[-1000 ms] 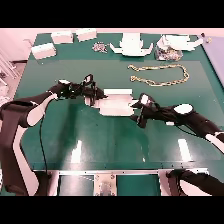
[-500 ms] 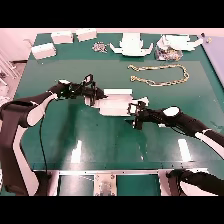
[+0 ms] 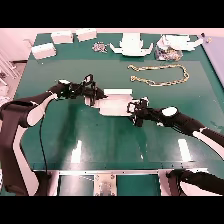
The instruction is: Fold the box and place the chain.
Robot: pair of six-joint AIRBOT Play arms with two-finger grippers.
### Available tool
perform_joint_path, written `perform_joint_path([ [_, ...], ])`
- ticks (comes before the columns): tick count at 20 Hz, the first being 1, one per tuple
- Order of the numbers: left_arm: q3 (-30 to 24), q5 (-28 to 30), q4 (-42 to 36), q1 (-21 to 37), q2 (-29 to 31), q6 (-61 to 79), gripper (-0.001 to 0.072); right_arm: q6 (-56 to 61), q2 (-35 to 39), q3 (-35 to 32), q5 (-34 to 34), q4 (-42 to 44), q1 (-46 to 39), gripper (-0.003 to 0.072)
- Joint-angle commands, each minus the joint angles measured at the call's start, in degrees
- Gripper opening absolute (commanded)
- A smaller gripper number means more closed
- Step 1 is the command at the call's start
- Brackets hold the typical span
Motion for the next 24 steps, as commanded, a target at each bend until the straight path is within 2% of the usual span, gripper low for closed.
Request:
perform_joint_path([
  [1, 0.0, 0.0, 0.0, 0.0, 0.0, 0.0, 0.0022, -0.5, -0.1, 1.0, -1.7, 3.1, 0.0, 0.0549],
  [13, 0.0, 0.0, 0.1, 0.0, 0.0, 0.0, 0.0021, 1.2, -0.1, 5.5, -0.7, 3.1, -0.7, 0.0549],
  [20, 0.0, 0.0, 0.0, 0.0, 0.0, 0.0, 0.0022, 1.3, -0.3, 9.0, 8.9, 7.1, -8.2, 0.0548],
  [24, 0.0, 0.0, 0.0, 0.0, 0.0, 0.0, 0.0022, 1.3, -4.3, 10.6, 15.2, 9.2, -8.9, 0.0548],
])
